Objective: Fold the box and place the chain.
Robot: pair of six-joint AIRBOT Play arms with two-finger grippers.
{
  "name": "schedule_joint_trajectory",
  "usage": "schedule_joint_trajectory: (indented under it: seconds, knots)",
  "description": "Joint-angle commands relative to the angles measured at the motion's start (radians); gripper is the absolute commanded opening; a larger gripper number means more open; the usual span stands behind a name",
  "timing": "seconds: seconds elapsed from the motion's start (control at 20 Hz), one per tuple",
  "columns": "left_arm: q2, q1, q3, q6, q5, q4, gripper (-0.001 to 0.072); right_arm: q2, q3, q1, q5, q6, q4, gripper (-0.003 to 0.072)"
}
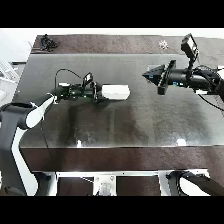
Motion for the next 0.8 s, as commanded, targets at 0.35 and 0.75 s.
schedule_joint_trajectory:
  seconds: [0.35, 0.75]
  knots:
    - [0.000, -0.001, 0.000, 0.000, -0.002, -0.034, 0.0626, 0.020, -0.044, -0.010, -0.004, 0.031, 0.002, 0.0006]
    - [0.113, 0.087, 0.009, -0.130, 0.058, -0.046, 0.0017, 0.020, -0.043, -0.010, -0.005, 0.045, 0.002, 0.0006]
